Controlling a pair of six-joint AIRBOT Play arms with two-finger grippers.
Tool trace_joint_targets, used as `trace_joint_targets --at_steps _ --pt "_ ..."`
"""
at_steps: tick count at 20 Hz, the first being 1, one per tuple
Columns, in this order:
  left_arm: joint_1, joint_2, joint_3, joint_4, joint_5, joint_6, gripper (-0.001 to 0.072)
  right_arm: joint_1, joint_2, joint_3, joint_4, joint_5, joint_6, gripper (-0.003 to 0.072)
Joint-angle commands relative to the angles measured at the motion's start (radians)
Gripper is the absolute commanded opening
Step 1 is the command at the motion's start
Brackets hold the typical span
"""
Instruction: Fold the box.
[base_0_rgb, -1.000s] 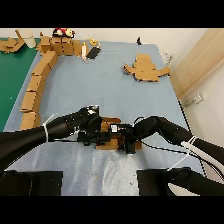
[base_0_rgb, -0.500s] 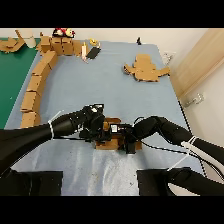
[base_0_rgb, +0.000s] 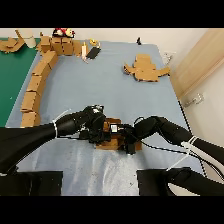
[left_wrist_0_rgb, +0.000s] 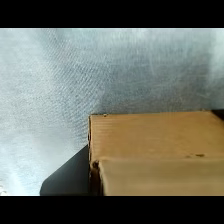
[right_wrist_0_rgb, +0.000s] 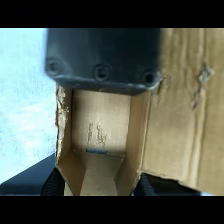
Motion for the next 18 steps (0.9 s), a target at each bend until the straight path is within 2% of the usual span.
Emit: trace_joint_targets --at_steps 1,9,10,11,12,18 --pt "-0.002 -0.01 0.0 -0.041 0.009 -0.008 0.0011 0.0 -0.001 0.0 -0.001 0.004 -0.002 0.0458" --pt "-0.002 -0.01 0.002 -0.081 0.049 -0.006 0.0013 0.0 -0.001 0.0 -0.001 0.004 -0.002 0.0458" --pt "-0.002 -0.01 0.006 -0.086 0.055 0.002 0.0139 0.0 -0.001 0.0 -0.001 0.004 -0.002 0.0458" --pt "-0.002 -0.01 0.012 -0.089 0.056 0.003 0.0451 0.001 -0.001 0.0 -0.001 0.004 -0.002 0.0458" --pt "-0.002 -0.01 0.016 -0.092 0.054 0.003 0.0522 0.0 -0.001 0.0 -0.001 0.004 -0.002 0.0458" --pt "0.0 -0.005 0.032 -0.093 0.041 0.003 0.0522 0.0 -0.001 0.0 -0.001 0.004 -0.002 0.0458"
